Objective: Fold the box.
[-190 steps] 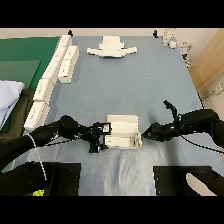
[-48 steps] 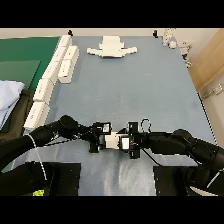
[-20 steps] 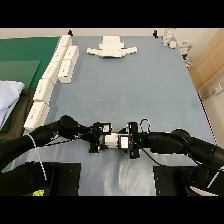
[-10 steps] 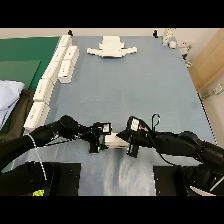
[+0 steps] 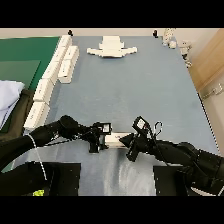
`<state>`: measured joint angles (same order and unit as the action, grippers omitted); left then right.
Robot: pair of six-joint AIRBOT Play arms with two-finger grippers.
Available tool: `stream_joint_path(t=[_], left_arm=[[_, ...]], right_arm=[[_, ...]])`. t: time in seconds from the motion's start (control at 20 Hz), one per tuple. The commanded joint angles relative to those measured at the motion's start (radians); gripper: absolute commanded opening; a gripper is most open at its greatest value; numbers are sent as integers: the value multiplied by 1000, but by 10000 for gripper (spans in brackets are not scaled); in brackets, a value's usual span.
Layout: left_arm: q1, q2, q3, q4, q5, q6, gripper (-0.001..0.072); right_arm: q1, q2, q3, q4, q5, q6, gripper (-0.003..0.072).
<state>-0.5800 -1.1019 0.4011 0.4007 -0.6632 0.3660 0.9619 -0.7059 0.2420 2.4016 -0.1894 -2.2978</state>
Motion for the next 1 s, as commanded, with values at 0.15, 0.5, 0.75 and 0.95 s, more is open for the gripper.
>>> stream_joint_path(t=[0.15,0.5,0.75,0.95], left_arm=[[0,0,1,0,0,0,469],[0,0,1,0,0,0,468],[0,0,1,0,0,0,469],[0,0,1,0,0,0,469]], right_arm=[[11,0,-56,5,49,32,3],[11,-46,-72,4,48,49,3],[11,-52,-72,4,47,58,3],[11,-52,-72,4,47,58,3]])
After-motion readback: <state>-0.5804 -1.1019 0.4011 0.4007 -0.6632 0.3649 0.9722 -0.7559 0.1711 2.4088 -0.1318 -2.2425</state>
